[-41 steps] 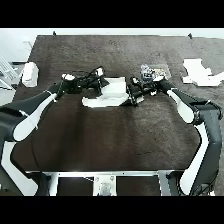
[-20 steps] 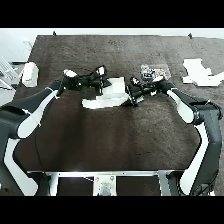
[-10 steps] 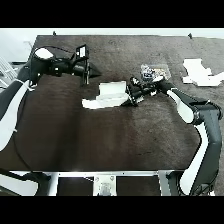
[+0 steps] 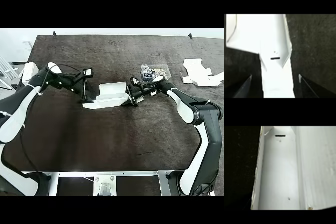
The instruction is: Fold the box and place the chain.
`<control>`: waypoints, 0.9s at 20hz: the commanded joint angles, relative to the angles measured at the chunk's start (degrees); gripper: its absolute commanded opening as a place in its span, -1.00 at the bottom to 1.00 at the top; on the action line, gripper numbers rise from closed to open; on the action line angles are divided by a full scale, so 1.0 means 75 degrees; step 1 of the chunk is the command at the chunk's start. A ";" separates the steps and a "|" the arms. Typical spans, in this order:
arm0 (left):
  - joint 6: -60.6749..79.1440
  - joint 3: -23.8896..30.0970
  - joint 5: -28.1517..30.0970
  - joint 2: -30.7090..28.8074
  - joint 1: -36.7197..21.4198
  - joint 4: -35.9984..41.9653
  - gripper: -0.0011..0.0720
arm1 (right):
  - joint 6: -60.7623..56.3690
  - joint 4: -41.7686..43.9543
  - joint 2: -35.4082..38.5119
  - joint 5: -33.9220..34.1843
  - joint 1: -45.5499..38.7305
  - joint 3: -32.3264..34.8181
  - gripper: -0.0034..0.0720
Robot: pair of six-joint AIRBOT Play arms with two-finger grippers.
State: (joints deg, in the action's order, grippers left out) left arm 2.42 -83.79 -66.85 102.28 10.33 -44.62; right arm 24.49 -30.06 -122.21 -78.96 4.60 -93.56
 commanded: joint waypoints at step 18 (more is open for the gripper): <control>-0.0731 0.0219 0.0947 0.0239 0.0679 -0.0283 1.00 | -0.0003 0.0000 0.0006 0.0000 -0.0003 -0.0003 0.43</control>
State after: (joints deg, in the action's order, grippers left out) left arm -2.92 -82.26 -59.90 103.98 14.66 -45.10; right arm 24.47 -30.09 -122.21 -78.96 4.60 -93.56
